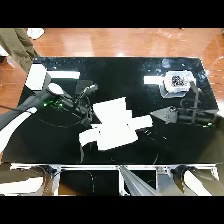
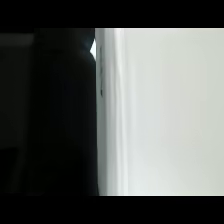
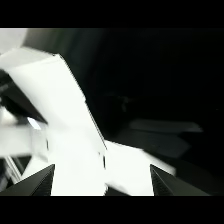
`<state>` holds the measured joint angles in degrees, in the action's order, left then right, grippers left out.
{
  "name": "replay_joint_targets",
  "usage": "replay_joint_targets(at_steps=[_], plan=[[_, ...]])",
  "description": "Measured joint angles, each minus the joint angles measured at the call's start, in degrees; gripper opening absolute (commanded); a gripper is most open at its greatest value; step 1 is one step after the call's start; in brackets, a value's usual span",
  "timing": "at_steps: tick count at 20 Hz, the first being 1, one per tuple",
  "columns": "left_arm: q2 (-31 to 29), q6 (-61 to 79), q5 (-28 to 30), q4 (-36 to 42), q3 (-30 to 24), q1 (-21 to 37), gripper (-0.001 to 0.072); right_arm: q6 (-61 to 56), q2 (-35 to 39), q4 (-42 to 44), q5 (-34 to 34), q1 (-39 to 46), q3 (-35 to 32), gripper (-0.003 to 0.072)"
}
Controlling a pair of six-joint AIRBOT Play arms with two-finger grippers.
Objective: Fold the box and place the chain.
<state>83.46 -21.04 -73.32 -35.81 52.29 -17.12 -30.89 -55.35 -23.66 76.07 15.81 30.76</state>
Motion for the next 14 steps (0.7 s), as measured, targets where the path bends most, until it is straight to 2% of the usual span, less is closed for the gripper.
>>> replay_joint_targets(at_steps=[3, 6, 8, 14], plan=[[-5.29, 1.57, 5.9, -3.65, -1.7, -3.48, 0.0016, -1.27, 0.07, -1.99, 1.38, 1.03, 5.97, 0.0687], [-7.96, 4.68, 9.01, -5.57, -3.56, -5.75, 0.0018, -0.63, 0.07, 1.46, -2.91, 0.85, 8.57, 0.0687], [-8.2, 6.19, 10.05, -7.26, -4.26, -6.47, 0.0018, 3.58, 0.04, 0.31, -4.61, -1.07, 9.27, 0.0687], [-7.21, 8.63, 11.69, -11.69, -5.01, -7.26, 0.0015, 9.84, 0.04, -14.14, -12.76, -11.56, 10.01, 0.0687]])
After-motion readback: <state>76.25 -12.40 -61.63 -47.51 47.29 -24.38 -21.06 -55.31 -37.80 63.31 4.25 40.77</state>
